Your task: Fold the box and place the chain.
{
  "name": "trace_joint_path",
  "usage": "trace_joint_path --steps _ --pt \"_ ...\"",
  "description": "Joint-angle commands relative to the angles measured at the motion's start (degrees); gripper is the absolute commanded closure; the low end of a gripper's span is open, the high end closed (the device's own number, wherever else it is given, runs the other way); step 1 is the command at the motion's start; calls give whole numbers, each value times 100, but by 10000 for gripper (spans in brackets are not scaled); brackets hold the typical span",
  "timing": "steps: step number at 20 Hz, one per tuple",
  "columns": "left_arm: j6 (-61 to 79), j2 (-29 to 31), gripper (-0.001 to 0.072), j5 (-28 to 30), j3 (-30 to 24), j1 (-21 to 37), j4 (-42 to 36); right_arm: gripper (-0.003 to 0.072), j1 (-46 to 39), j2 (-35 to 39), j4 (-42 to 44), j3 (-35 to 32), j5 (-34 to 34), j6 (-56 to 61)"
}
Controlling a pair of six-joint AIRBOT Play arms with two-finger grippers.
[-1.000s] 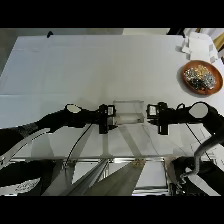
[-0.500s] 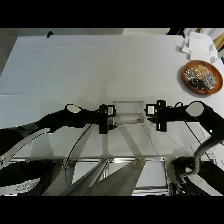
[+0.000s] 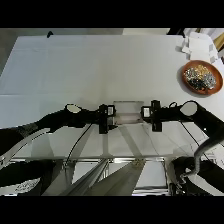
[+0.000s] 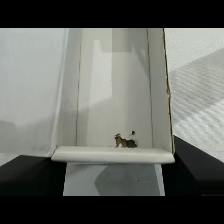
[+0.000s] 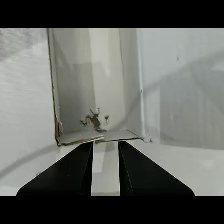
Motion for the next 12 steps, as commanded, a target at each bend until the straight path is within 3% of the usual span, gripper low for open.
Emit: trace_joint_path --steps 1,12 --pt "0 4 575 2 4 2 0 542 205 -87 -17 -2 -61 -57" --pt "0 4 575 2 4 2 0 512 243 -87 457 -2 -109 -57"
